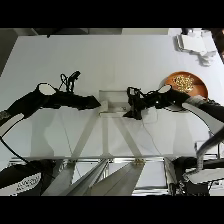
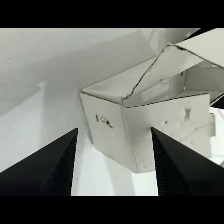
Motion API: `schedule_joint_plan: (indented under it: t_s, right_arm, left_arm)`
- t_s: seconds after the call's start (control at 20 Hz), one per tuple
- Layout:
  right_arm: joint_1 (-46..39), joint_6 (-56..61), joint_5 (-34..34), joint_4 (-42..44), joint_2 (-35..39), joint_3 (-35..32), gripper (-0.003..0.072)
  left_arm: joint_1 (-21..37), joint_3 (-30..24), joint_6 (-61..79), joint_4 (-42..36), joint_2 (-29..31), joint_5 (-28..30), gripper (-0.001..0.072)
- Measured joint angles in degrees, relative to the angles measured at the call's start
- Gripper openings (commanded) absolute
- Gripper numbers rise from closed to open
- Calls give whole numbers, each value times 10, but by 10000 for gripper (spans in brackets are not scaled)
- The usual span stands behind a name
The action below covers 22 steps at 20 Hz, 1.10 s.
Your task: Fold the box and place the chain.
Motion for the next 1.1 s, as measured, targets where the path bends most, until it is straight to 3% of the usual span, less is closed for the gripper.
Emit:
schedule_joint_plan:
  t_s: [0.7, 0.8, 0.9, 1.1]
  right_arm:
    - [0, 0, 0, 0, 0, 0, 472]
    - [0, 0, 0, 0, 0, 0, 472]
    - [0, 0, 0, 0, 0, 0, 472]
    - [0, 0, 0, 0, 0, 0, 472]
  left_arm:
    - [-87, 1, -54, 108, -19, 122, 505]
    - [-90, 4, -80, 116, -20, 130, 544]
    - [-95, 14, -98, 127, -20, 128, 648]
    - [-121, 56, -151, 198, -23, 102, 645]
